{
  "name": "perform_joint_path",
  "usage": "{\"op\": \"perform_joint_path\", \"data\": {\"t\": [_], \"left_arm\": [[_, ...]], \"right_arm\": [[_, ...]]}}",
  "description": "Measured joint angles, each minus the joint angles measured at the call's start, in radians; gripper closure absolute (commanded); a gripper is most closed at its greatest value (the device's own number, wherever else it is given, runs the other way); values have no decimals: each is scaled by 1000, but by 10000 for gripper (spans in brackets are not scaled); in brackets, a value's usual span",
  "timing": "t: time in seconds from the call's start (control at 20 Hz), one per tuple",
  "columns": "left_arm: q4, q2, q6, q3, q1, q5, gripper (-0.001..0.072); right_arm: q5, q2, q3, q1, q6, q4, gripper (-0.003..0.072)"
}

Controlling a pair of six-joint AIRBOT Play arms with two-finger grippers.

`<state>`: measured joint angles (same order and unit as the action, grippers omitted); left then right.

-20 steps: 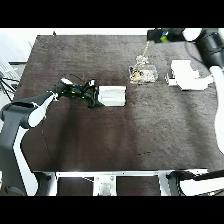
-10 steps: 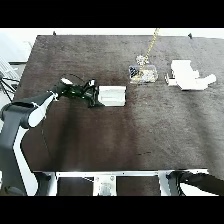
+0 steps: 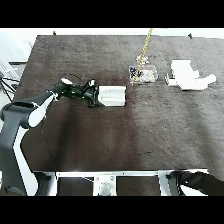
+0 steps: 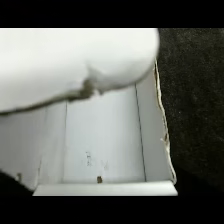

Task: Fold the box and place the chain.

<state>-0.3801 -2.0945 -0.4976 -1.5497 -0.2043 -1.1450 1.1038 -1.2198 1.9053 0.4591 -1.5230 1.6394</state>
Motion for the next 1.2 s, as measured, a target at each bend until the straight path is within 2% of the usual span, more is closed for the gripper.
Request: {"op": "perform_joint_path", "data": {"t": [0.3,0.7,1.0,1.2], "left_arm": [[0,0,0,0,0,0,177],[0,0,0,0,0,0,178],[0,0,0,0,0,0,178],[0,0,0,0,0,0,178]], "right_arm": [[113,2,-40,56,8,-3,673],[131,2,-143,74,7,-64,673],[35,2,-256,75,7,-174,673],[-96,2,-362,75,15,-268,675]]}}
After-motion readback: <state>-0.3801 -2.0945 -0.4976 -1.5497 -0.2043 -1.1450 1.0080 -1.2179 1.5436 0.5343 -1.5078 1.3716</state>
